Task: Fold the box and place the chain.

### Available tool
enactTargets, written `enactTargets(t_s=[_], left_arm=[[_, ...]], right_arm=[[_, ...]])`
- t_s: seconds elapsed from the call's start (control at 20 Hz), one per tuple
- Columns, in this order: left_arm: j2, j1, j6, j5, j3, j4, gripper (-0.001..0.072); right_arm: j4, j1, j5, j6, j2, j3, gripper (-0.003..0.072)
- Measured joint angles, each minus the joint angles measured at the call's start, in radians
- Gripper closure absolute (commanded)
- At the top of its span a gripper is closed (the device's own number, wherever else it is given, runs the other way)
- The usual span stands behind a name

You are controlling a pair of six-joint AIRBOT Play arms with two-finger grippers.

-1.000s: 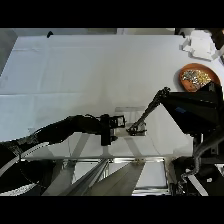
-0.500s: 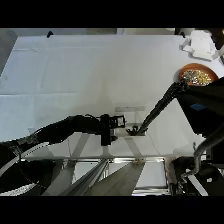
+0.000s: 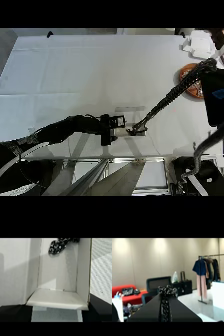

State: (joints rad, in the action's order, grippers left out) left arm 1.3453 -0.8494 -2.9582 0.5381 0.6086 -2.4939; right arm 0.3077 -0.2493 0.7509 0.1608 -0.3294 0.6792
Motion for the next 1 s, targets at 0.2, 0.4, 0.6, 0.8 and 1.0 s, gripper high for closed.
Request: enactTargets(t_s=[0.2,0.4,0.6,0.8,1.0], left_arm=[[0.000,0.000,0.000,0.000,0.000,0.000,0.0396],[0.000,0.000,0.000,0.000,0.000,0.000,0.0396],[0.000,0.000,0.000,0.000,0.000,0.000,0.0396],[0.000,0.000,0.000,0.000,0.000,0.000,0.0396],[0.000,0.000,0.000,0.000,0.000,0.000,0.0396]], right_arm=[[0.049,0.000,-0.005,-0.023,-0.004,0.000,0.0669],[-0.106,0.000,0.055,0.096,-0.041,0.001,0.0669],[-0.375,0.000,0.134,0.287,-0.109,0.000,0.0669],[-0.581,0.000,0.211,0.426,-0.176,0.000,0.0669],[-0.759,0.000,0.248,0.535,-0.202,0.000,0.0669]])
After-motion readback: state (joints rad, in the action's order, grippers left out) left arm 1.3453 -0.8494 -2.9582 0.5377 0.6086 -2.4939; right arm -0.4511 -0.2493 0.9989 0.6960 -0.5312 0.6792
